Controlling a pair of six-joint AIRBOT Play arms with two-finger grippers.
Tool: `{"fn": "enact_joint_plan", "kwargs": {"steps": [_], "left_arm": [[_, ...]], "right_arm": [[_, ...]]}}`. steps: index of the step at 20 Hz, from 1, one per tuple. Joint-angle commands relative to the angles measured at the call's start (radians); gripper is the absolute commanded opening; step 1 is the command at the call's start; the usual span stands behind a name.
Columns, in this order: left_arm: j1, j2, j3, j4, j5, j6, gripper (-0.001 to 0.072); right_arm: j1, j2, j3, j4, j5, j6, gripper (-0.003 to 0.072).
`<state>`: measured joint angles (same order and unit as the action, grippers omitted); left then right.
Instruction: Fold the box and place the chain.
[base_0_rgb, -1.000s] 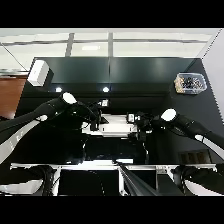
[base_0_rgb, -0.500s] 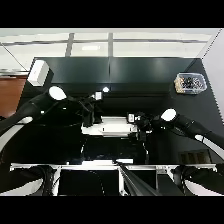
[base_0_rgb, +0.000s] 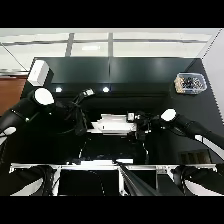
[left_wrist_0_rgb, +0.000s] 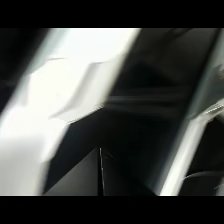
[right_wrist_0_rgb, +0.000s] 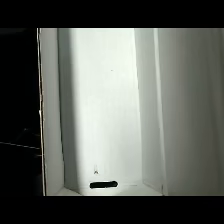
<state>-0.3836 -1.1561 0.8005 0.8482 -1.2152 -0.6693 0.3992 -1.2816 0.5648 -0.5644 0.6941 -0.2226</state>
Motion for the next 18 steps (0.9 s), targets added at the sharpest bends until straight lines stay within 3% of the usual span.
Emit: {"fn": "enact_joint_plan", "kwargs": {"steps": [1, 4, 6, 7, 12, 16, 18], "left_arm": [[-0.047, 0.006, -0.05, -0.225, 0.13, -0.016, 0.0027], [-0.047, 0.002, -0.055, -0.444, 0.449, 0.081, 0.0027], [-0.051, -0.034, -0.055, -0.447, 0.638, 0.081, 0.0028], [-0.051, -0.069, -0.052, -0.436, 0.669, 0.084, 0.0027], [-0.051, -0.252, -0.024, -0.356, 0.573, 0.09, 0.0027], [-0.051, -0.315, 0.011, -0.254, 0.433, 0.099, 0.0028], [-0.04, -0.314, 0.04, -0.187, 0.438, 0.098, 0.0028]], "right_arm": [[0.0, 0.0, 0.0, 0.013, -0.014, 0.0, 0.0422], [0.0, 0.0, 0.0, 0.013, -0.014, 0.0, 0.0422], [0.0, 0.0, 0.0, 0.013, -0.014, 0.0, 0.0422], [0.0, 0.0, 0.0, 0.013, -0.014, 0.0, 0.0422], [0.0, 0.0, 0.0, 0.013, -0.014, 0.0, 0.0422], [0.0, 0.0, 0.0, 0.013, -0.014, 0.0, 0.0422], [0.0, 0.0, 0.0, 0.013, -0.014, 0.0, 0.0422]]}}
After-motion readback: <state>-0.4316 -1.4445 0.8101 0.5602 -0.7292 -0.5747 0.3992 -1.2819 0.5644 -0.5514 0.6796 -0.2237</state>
